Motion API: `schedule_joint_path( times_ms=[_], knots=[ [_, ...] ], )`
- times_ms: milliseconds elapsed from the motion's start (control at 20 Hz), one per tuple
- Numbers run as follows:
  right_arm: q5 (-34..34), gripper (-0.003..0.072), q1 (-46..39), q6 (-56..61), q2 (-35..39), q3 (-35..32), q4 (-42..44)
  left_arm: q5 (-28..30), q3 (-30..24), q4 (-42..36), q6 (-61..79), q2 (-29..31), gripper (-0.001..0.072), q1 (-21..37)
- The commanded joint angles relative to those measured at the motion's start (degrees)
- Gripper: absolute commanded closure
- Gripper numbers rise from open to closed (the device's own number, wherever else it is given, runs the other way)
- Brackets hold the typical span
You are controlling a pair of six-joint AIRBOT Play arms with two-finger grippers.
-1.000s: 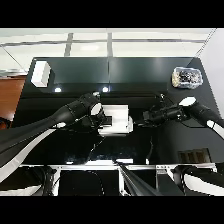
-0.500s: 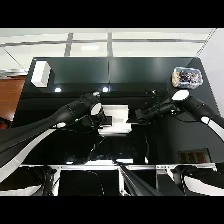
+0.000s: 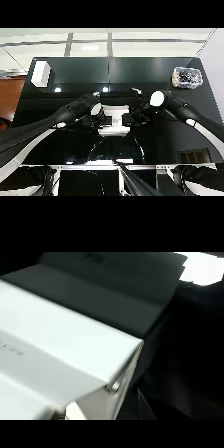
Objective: Fold the box and place the chain.
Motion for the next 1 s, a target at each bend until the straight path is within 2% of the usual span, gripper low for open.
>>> schedule_joint_path(
  times_ms=[0,100,150,200,250,500,600,950],
  knots=[
    [-1.5,0.0218,5.2,10.5,-1.1,2.5,-7.9,0.0,0.0,0.0,0.1,0.0,0.0681,0.0],
    [-1.5,0.0284,6.1,12.0,-1.2,2.9,-8.0,0.0,0.0,0.0,0.1,0.0,0.0681,0.0],
    [-1.4,0.0285,6.3,13.3,-1.2,2.9,-8.7,0.0,0.0,0.0,0.1,0.0,0.0681,0.0],
    [-1.5,0.0332,6.5,14.5,-1.2,2.9,-9.6,0.0,0.0,0.0,0.1,0.0,0.0681,0.0],
    [-1.5,0.0344,6.5,15.5,-1.3,2.9,-10.7,0.0,0.0,0.0,0.1,0.0,0.0681,0.0],
    [0.7,0.0353,10.4,22.9,-4.3,6.4,-19.6,-0.1,0.0,0.0,0.1,0.0,0.0681,0.0],
    [1.7,0.0389,12.1,28.1,-5.6,7.5,-24.5,-0.2,0.0,0.0,0.1,0.0,0.0681,0.0],
    [4.2,0.0403,12.2,32.2,-6.3,7.6,-26.0,-0.2,0.0,0.0,0.1,0.0,0.0681,0.0]
  ],
)
